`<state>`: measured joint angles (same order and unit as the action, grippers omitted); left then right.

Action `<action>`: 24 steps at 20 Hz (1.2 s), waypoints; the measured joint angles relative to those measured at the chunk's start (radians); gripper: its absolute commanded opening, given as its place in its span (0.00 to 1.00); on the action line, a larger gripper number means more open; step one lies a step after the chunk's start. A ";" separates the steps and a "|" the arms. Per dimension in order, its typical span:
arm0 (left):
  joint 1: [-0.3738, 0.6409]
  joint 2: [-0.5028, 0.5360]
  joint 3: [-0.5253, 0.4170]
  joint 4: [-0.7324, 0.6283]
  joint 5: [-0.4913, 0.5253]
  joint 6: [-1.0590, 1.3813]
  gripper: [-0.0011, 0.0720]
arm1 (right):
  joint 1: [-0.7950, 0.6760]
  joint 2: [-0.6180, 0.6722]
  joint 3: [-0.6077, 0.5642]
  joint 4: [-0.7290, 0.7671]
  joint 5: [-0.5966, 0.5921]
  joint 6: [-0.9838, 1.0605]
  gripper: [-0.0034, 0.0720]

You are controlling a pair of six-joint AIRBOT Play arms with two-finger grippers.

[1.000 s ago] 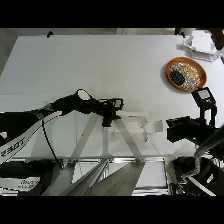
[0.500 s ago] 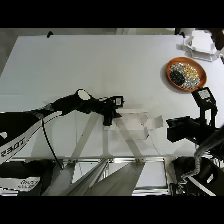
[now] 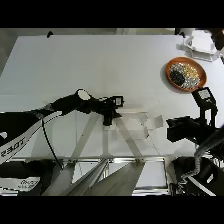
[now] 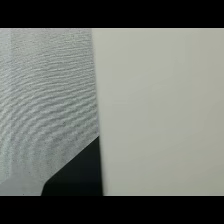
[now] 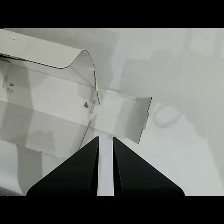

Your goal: Fold the box and place the chain.

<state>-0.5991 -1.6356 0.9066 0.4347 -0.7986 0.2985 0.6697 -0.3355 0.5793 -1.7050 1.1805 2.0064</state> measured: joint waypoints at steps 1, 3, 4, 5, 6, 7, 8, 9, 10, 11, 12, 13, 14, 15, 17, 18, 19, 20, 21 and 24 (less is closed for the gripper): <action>0.000 0.000 0.000 0.000 0.000 0.000 0.03 | 0.000 0.000 0.000 0.000 0.000 -0.001 0.18; 0.000 0.000 0.000 0.000 -0.001 0.000 0.03 | 0.000 0.000 0.000 0.002 -0.004 -0.016 0.17; 0.000 0.000 0.000 0.000 -0.002 0.000 0.03 | 0.000 0.000 0.000 0.005 -0.007 -0.038 0.15; 0.000 0.000 0.000 0.000 -0.002 0.000 0.03 | 0.000 -0.002 0.000 0.010 -0.011 -0.072 0.09; 0.000 0.000 0.000 0.000 -0.002 -0.001 0.03 | 0.000 -0.007 -0.002 0.014 -0.013 -0.111 0.06; 0.000 0.000 0.000 0.000 -0.002 -0.001 0.03 | 0.000 -0.014 -0.006 0.016 -0.019 -0.152 0.05; 0.000 0.000 0.000 0.000 -0.002 -0.001 0.03 | 0.000 -0.024 -0.016 0.019 -0.034 -0.192 0.05; 0.000 0.000 0.000 0.000 -0.003 -0.001 0.03 | 0.000 -0.036 -0.030 0.026 -0.055 -0.229 0.06; 0.000 0.000 0.000 0.000 -0.003 -0.001 0.03 | 0.000 -0.052 -0.048 0.039 -0.082 -0.274 0.05; 0.000 0.000 0.000 0.000 -0.003 -0.001 0.03 | 0.000 -0.069 -0.067 0.064 -0.111 -0.334 0.05; 0.000 0.000 0.000 0.000 -0.003 -0.001 0.03 | 0.000 -0.085 -0.083 0.092 -0.129 -0.400 0.05; 0.000 0.000 0.000 0.000 -0.003 -0.001 0.03 | 0.000 -0.101 -0.095 0.122 -0.144 -0.473 0.05; 0.000 0.000 0.000 0.000 -0.003 -0.001 0.03 | 0.000 -0.113 -0.103 0.143 -0.154 -0.536 0.06; 0.000 0.000 0.000 0.000 -0.003 -0.001 0.03 | 0.000 -0.122 -0.110 0.158 -0.162 -0.594 0.06; 0.000 0.000 0.000 0.000 -0.003 -0.001 0.03 | -0.001 -0.133 -0.119 0.174 -0.173 -0.682 0.06; 0.000 0.000 0.000 0.000 -0.003 -0.001 0.03 | -0.002 -0.136 -0.124 0.177 -0.175 -0.713 0.06; 0.000 0.000 0.000 0.000 -0.003 -0.001 0.03 | -0.003 -0.138 -0.132 0.180 -0.180 -0.738 0.06; 0.000 0.000 0.000 0.000 -0.004 -0.001 0.03 | -0.005 -0.140 -0.140 0.182 -0.185 -0.755 0.06; 0.000 0.000 0.000 0.000 -0.004 -0.001 0.03 | -0.005 -0.142 -0.152 0.187 -0.194 -0.773 0.14; 0.000 0.000 0.000 0.000 -0.005 -0.001 0.03 | -0.010 -0.144 -0.201 0.201 -0.225 -0.870 0.95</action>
<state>-0.5987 -1.6356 0.9066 0.4351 -0.8032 0.2977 0.6601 -0.4793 0.3786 -1.5040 0.9554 1.1366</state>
